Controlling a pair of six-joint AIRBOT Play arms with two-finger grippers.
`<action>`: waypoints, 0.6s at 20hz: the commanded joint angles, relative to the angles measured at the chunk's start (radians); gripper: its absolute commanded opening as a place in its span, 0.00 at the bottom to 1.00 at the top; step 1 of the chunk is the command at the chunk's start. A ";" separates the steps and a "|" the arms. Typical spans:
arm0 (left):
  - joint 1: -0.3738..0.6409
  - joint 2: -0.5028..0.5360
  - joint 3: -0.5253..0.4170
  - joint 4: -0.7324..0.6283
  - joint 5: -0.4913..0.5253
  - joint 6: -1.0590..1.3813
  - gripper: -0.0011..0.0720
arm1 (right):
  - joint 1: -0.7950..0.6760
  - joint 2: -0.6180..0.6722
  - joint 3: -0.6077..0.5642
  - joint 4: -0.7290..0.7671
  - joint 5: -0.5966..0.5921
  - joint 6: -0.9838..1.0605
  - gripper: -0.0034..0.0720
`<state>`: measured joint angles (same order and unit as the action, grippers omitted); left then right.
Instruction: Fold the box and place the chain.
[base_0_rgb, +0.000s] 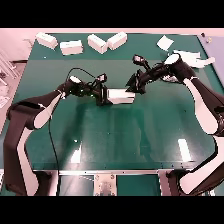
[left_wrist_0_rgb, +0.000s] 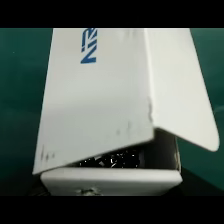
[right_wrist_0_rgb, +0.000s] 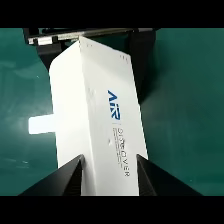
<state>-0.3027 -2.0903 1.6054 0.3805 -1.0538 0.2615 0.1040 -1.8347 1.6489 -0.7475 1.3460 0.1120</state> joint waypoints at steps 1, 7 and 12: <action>-0.001 0.000 0.000 0.001 -0.002 0.001 0.78 | 0.001 0.000 0.006 0.011 -0.003 0.000 0.53; -0.001 0.000 0.000 0.001 -0.002 0.001 0.78 | 0.000 0.000 -0.017 0.002 -0.069 -0.001 0.53; -0.001 0.000 0.000 0.001 -0.002 0.001 0.78 | 0.002 0.000 -0.020 -0.004 -0.079 -0.005 0.53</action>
